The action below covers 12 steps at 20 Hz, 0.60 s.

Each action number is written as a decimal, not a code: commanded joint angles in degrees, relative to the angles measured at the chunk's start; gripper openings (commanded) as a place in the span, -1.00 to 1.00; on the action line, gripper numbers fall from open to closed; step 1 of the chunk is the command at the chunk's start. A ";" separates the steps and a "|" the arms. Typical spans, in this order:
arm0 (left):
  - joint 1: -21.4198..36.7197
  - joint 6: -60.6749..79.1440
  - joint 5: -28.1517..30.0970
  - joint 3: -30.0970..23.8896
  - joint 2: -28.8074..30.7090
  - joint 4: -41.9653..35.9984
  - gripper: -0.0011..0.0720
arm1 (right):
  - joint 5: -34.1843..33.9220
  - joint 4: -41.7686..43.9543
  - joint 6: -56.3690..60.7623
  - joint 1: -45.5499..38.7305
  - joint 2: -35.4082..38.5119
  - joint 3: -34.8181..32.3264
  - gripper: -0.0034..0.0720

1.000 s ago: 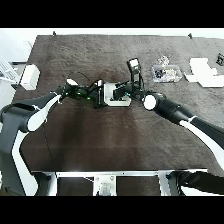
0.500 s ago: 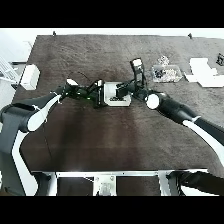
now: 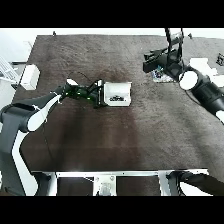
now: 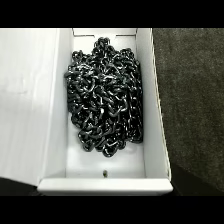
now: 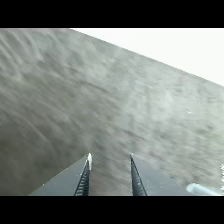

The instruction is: Fold the box and place the chain.

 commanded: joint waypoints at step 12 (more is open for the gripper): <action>0.04 0.02 0.00 -0.02 0.00 0.00 -0.02 | 51.17 45.11 -47.34 -12.90 -28.57 22.36 -0.08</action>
